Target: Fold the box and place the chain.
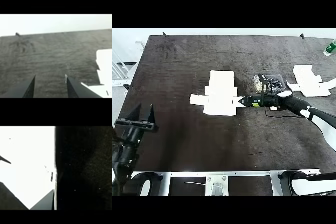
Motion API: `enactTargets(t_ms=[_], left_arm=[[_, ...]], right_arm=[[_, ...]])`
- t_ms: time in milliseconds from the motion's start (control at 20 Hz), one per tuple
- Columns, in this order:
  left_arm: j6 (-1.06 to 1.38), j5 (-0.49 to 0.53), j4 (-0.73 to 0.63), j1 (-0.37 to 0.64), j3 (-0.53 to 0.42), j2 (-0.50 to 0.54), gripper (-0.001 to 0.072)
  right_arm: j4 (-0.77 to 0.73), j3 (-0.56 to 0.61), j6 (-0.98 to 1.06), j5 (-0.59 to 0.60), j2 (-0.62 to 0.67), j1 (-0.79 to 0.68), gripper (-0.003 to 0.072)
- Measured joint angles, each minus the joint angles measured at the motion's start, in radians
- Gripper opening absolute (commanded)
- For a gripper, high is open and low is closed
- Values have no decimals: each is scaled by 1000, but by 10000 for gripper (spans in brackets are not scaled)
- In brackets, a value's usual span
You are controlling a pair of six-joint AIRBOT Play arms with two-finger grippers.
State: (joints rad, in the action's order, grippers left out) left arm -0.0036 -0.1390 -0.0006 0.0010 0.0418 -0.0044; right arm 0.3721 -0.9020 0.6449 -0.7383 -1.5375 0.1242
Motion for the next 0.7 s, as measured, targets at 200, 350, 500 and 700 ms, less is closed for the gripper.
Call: enactTargets(t_ms=[200,350,500,700], left_arm=[[9,-41,1,0,104,-147,444],[10,-103,1,0,235,-406,443],[1,-223,3,0,414,-716,443],[-75,-427,88,0,703,-1092,443]], right_arm=[[53,-2,-1,33,-2,16,5],[68,-2,7,45,-2,24,6],[76,-2,20,53,-2,29,6],[81,-2,25,65,-2,33,5]])
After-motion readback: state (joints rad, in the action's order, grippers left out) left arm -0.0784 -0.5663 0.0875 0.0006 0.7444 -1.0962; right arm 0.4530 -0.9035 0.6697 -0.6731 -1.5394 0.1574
